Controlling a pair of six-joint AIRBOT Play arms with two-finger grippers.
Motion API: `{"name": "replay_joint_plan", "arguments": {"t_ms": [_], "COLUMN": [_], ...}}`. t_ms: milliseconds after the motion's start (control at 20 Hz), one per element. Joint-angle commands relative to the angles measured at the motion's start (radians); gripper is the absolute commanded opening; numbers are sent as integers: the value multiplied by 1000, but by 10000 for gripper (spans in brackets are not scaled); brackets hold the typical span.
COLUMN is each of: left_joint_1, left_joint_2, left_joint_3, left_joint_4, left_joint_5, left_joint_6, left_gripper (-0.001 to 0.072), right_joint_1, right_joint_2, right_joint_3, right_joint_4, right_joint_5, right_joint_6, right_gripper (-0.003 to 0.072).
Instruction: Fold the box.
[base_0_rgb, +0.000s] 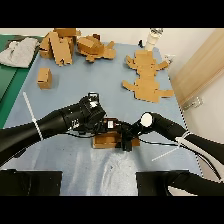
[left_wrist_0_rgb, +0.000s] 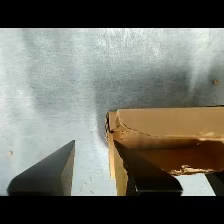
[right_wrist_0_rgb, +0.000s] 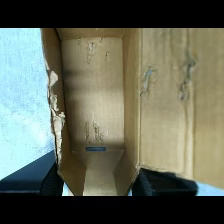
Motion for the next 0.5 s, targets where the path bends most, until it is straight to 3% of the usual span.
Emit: {"name": "replay_joint_plan", "arguments": {"t_ms": [0,450], "left_joint_1": [-1,1], "left_joint_2": [-1,-1], "left_joint_3": [0,0], "left_joint_4": [13,125], "left_joint_5": [45,-79], "left_joint_6": [12,30], "left_gripper": [347,347], "right_joint_1": [0,0], "right_joint_2": [0,0], "right_joint_3": [0,0], "right_joint_4": [-2,-3], "right_joint_5": [1,1], "right_joint_6": [0,0], "right_gripper": [468,468]}}
